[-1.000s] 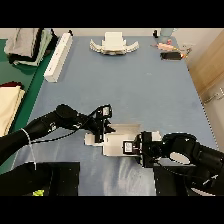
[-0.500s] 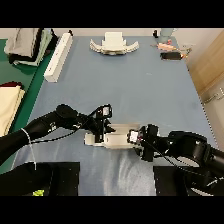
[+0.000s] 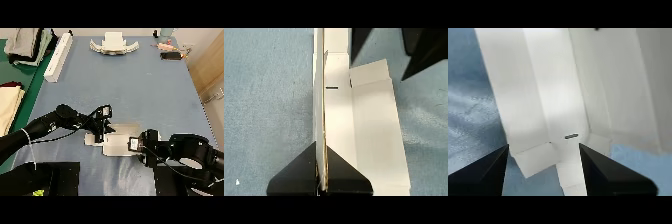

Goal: Fold the box.

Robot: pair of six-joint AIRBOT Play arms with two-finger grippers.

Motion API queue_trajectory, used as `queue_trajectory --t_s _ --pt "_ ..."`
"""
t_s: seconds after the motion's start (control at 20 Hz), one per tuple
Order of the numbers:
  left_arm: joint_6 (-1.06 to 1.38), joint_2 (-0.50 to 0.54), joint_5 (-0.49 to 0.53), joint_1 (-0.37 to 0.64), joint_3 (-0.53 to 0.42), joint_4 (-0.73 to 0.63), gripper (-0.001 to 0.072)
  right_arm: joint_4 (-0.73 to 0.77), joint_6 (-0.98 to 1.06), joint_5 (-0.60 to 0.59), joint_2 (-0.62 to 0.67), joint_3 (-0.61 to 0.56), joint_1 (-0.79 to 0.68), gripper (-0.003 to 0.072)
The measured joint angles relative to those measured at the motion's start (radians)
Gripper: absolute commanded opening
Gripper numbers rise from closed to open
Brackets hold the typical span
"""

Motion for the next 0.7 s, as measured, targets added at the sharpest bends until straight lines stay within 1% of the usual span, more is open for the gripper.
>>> queue_trajectory --t_s 0.15,0.3,0.4,0.5,0.7 --pt "0.0 0.0 -0.001 0.0 0.0 0.0 0.0015 0.014 -0.047 -0.002 -0.018 -0.032 0.044 0.0657" --pt "0.0 0.0 0.0 0.0 0.0 -0.001 0.0014 -0.028 -0.019 -0.069 -0.063 -0.048 0.063 0.0643" --pt "0.0 0.0 0.0 0.0 0.0 0.0 0.0015 -0.104 0.068 -0.128 -0.096 -0.052 0.068 0.0643" --pt "0.0 0.0 0.0 0.0 0.0 0.0 0.0015 -0.179 0.178 -0.16 -0.113 -0.046 0.072 0.0643" --pt "0.0 0.0 0.0 0.0 -0.001 0.0 0.0014 -0.272 0.347 -0.142 -0.077 -0.021 0.074 0.0644"
